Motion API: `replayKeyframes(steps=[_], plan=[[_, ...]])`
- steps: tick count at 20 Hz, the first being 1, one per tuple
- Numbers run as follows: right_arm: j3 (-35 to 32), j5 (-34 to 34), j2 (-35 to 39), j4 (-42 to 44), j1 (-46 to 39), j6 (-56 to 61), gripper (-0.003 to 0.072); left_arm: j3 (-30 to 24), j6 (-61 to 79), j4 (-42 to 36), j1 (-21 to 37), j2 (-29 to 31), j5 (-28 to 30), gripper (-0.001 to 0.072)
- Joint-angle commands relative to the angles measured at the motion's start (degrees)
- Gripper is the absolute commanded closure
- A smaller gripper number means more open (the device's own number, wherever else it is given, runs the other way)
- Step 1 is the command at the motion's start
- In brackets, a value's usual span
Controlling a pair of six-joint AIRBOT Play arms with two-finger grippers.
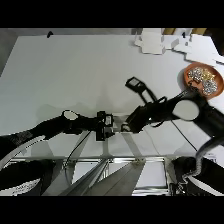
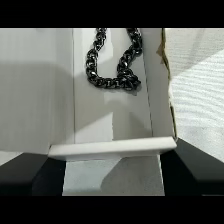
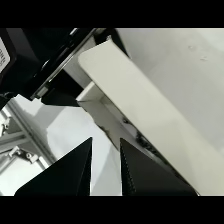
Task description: Fold the box and place the chain.
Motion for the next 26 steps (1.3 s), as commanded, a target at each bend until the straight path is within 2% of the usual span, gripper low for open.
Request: replayKeyframes(steps=[1,5,10,11,12,14,18,26], plan=[[5.7,8.1,0.3,-7.8,-6.6,3.2,0.0488,0.0,0.0,0.0,0.0,0.0,0.0,0.0434],[5.5,9.1,-1.7,-17.2,-19.3,5.4,0.0534,0.0,0.0,0.0,0.0,0.0,0.0,0.0434],[1.4,6.4,-7.2,-17.6,-31.3,6.5,0.0526,0.0,0.0,0.0,0.0,0.0,0.0,0.0434],[0.2,5.2,-8.1,-17.6,-32.3,6.6,0.0512,0.0,0.0,0.0,0.0,0.0,0.0,0.0434],[-1.2,3.8,-8.8,-17.6,-32.8,6.6,0.0458,0.0,0.0,0.0,0.0,0.0,0.0,0.0434],[-3.8,1.4,-9.2,-17.6,-33.0,6.5,0.0425,0.0,0.0,0.0,0.0,0.0,0.0,0.0434],[-7.0,-1.8,-9.5,-17.4,-33.0,6.5,0.0426,0.0,0.0,0.0,0.0,0.0,0.0,0.0434],[-7.4,-2.4,-16.5,-14.2,-32.9,6.4,0.0428,0.0,0.0,0.0,0.0,0.0,0.0,0.0434]])
